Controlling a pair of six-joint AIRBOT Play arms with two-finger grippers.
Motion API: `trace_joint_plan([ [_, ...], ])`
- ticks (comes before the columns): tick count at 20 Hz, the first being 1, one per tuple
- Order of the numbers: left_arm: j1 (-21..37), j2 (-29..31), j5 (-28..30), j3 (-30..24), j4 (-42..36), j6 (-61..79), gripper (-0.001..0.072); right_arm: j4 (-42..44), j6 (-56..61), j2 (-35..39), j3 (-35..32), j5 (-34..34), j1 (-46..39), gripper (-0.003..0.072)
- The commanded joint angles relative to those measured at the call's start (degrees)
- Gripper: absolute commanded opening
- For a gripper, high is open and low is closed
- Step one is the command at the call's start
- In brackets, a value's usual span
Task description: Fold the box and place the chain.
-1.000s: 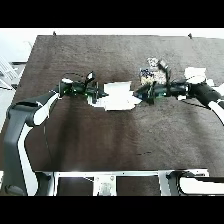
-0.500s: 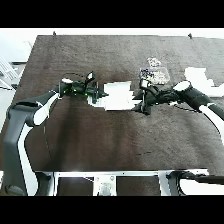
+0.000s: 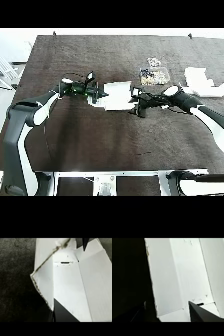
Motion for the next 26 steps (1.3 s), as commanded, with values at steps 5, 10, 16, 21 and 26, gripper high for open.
trace_joint_plan([
  [5, 0.04, -0.02, 0.0, 0.07, 0.0, 0.02, 0.0019, 2.36, -1.68, -1.31, 0.17, -8.63, 0.26, 0.0637],
  [10, 0.04, -0.02, 0.02, 0.07, 0.0, 0.02, 0.0019, 5.9, -1.14, 0.92, 1.03, -8.37, -0.87, 0.0637],
  [16, 0.04, -0.02, -0.02, 0.07, 0.02, 0.02, 0.0019, 7.98, -2.95, 0.83, 1.09, -7.93, -1.7, 0.0637],
  [21, 0.04, -0.02, -0.02, 0.07, 0.0, 0.02, 0.002, 8.74, -6.34, -0.28, 3.26, -5.9, -2.93, 0.0637],
  [26, 0.04, -0.02, -0.04, 0.07, 0.0, 0.0, 0.0019, 9.6, -7.67, -3.87, 5.84, -3.02, -3.3, 0.0637],
])
